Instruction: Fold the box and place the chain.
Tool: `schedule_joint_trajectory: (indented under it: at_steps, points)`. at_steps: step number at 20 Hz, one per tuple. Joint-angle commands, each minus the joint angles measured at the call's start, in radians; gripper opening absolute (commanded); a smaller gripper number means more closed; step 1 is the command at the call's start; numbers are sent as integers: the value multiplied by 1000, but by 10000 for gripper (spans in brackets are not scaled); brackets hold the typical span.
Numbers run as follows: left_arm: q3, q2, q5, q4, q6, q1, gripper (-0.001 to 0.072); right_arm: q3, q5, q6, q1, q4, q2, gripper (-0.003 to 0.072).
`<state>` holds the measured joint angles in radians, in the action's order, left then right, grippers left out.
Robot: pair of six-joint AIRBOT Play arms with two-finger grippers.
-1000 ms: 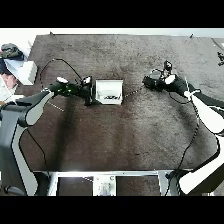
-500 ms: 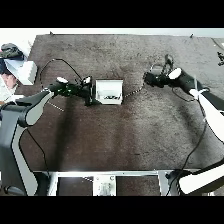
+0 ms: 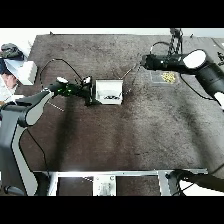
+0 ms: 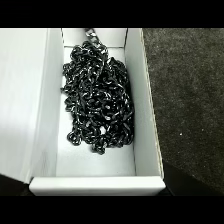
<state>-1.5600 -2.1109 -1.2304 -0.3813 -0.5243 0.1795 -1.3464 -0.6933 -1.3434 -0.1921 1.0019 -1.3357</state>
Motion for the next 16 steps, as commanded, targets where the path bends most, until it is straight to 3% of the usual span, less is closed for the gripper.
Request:
schedule_joint_trajectory:
  at_steps: [1, 8, 16]
  points:
    - [0, 0, 0, 0, 0, 0, 470, 0, -7, 31, -84, -1, 82, 30]
    - [0, 0, 0, 0, 0, 0, 470, 0, 20, 42, -226, 4, 43, 30]
    - [0, 0, 0, 0, 0, 0, 470, 2, 19, 38, -250, 0, -146, 33]
